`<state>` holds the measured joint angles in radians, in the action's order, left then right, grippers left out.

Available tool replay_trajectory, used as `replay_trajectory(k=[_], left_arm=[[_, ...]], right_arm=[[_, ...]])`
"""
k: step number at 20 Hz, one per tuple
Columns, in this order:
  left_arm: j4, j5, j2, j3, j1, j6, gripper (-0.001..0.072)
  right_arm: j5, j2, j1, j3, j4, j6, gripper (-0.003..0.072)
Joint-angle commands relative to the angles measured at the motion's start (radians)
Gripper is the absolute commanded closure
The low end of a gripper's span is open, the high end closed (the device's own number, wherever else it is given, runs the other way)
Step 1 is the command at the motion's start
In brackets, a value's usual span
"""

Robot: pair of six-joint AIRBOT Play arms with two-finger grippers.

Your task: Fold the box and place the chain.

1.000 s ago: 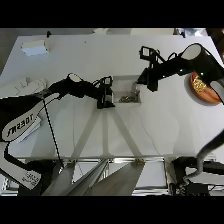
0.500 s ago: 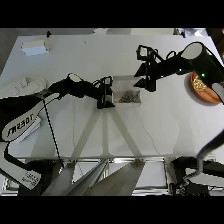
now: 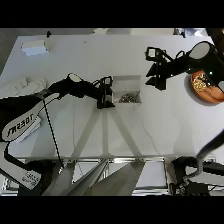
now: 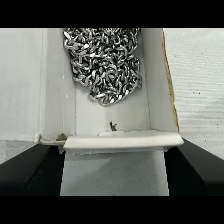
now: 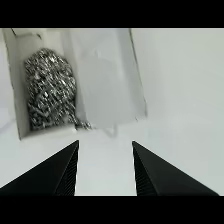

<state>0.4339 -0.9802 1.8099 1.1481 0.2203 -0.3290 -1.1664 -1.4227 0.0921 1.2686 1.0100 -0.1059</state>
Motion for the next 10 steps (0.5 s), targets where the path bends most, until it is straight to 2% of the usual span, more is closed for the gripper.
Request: replay_trajectory(k=[1,5,10], left_arm=[[0.000,0.000,-0.001,0.001,0.000,0.000,0.0428],[0.000,0.000,-0.001,0.001,0.000,0.000,0.0428],[0.000,0.000,-0.001,0.001,0.000,0.000,0.0428]], right_arm=[[-0.030,-0.042,0.087,0.000,0.010,0.101,0.0352],[-0.021,-0.177,0.095,0.000,-0.008,0.230,0.0352],[-0.012,-0.293,0.056,0.000,-0.087,0.276,0.0353]])
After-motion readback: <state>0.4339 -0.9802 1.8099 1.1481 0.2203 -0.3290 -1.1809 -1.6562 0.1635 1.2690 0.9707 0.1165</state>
